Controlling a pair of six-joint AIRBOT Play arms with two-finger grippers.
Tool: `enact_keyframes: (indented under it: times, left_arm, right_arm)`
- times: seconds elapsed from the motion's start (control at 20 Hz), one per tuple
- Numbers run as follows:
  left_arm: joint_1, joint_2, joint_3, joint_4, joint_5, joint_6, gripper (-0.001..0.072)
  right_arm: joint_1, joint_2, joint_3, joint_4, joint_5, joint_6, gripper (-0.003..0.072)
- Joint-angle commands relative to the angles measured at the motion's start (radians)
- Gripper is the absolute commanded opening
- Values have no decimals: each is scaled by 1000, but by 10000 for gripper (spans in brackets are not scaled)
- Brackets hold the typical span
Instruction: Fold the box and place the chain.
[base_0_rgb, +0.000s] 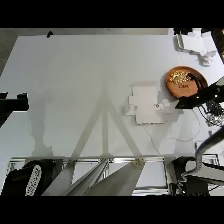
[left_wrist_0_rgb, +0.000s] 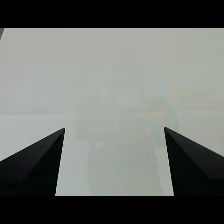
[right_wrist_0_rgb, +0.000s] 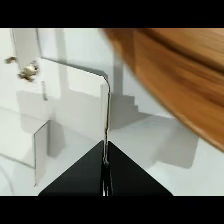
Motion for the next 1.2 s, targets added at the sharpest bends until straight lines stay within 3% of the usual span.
enact_keyframes:
  times: [0.0,0.35,0.6,0.9,1.15]
  left_arm:
    - [0,0,0,0,0,0,699]
    - [0,1,0,0,0,0,699]
    - [0,1,0,0,0,1,699]
    - [0,0,0,-63,0,-6,700]
    - [0,0,0,-206,10,-87,700]
  right_arm:
    - [65,90,-48,159,-13,-128,8]
    - [257,449,-412,589,-273,-379,8]
    - [457,552,-639,774,-595,-431,8]
    - [655,551,-669,819,-840,-437,9]
    - [668,551,-669,822,-867,-436,10]
